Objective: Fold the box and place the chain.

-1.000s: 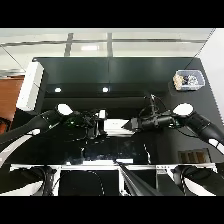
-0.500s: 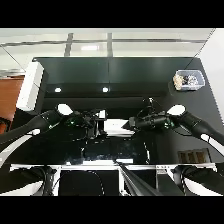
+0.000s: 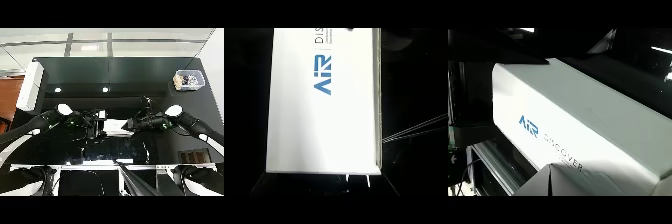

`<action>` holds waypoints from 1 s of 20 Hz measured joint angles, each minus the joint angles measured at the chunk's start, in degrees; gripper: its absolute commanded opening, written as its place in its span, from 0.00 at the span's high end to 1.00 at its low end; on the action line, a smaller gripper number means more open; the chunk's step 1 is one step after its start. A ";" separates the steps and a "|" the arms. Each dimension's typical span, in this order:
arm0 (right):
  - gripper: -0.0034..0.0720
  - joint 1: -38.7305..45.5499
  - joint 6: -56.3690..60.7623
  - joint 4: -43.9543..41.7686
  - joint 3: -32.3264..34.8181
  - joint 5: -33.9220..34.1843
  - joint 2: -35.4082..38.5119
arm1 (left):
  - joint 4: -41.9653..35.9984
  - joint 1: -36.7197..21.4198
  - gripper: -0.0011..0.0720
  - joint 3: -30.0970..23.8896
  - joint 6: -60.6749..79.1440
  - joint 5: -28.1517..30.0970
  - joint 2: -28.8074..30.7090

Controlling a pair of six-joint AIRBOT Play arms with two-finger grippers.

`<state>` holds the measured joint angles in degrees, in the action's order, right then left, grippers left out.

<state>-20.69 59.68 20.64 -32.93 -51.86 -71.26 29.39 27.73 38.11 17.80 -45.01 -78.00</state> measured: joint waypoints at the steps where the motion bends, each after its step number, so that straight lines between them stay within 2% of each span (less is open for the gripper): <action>1: 0.94 0.11 -0.13 0.26 -0.33 -0.07 0.17 | -0.04 0.00 0.45 0.00 0.00 -0.02 0.00; 5: 0.94 3.30 -1.60 3.43 -4.00 -6.05 2.16 | -0.46 0.00 0.43 0.00 -1.38 -0.02 0.22; 6: 0.94 4.81 -1.77 3.54 -5.29 -8.79 3.04 | -0.46 0.00 0.34 0.00 -1.86 0.50 0.42; 7: 0.94 6.75 -1.73 4.59 -6.47 -11.82 4.09 | -0.46 -0.02 0.09 0.00 -2.21 0.87 0.70; 8: 0.94 8.92 -1.55 5.16 -7.50 -14.16 5.31 | -0.50 -0.04 0.02 0.00 -2.54 0.85 1.09; 11: 0.94 17.18 -0.46 8.26 -9.33 -20.37 9.81 | 0.72 -0.07 0.02 0.17 -3.65 0.70 2.99; 15: 0.94 27.39 1.62 14.86 -10.05 -26.86 15.30 | 4.72 0.57 0.02 1.99 -9.55 -5.09 6.80; 20: 0.94 32.04 2.75 18.67 -10.21 -28.52 17.73 | 5.81 3.69 0.02 8.39 -18.18 -6.62 5.57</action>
